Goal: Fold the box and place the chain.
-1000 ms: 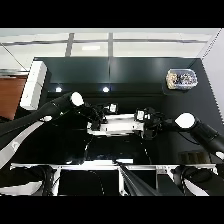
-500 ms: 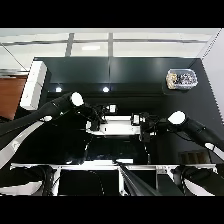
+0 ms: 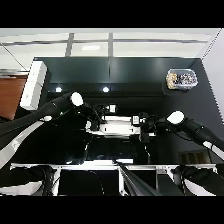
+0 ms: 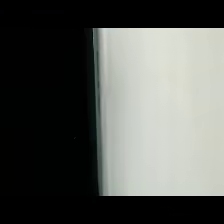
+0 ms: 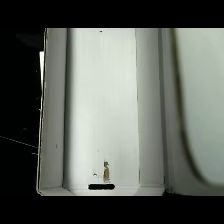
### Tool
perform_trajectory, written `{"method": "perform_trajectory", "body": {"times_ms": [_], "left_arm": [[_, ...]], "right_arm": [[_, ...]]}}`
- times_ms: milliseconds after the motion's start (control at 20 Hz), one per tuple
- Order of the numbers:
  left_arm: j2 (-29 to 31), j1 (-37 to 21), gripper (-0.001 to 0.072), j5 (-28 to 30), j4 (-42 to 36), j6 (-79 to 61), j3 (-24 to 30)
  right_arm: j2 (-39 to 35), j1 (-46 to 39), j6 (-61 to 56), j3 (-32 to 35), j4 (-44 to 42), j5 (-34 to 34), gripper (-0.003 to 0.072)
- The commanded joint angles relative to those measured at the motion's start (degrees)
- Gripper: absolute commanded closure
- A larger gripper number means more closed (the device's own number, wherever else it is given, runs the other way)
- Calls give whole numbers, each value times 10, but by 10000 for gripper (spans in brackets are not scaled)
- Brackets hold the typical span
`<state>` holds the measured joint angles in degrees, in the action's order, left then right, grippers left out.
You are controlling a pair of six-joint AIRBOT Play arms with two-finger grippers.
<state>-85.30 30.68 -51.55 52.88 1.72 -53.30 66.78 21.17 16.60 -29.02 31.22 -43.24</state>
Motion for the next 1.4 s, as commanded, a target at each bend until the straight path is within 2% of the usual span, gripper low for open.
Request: {"method": "perform_trajectory", "body": {"times_ms": [0, 1150, 1200, 1250, 1350], "left_arm": [[0, 0, 683, 1, 0, 0, -1], [0, 0, 683, 1, 0, 0, -1], [0, 0, 683, 1, 0, 0, -1], [0, 0, 683, 1, 0, 0, -1], [0, 0, 683, 1, 0, 0, -1]], "right_arm": [[7, 0, 2, 0, -8, 0, 89], [30, 0, -1, 0, -7, -5, 90], [30, 0, -1, 0, -7, -5, 184], [30, 0, -1, 0, -7, -5, 237], [30, 0, -1, 0, -6, -5, 237]]}}
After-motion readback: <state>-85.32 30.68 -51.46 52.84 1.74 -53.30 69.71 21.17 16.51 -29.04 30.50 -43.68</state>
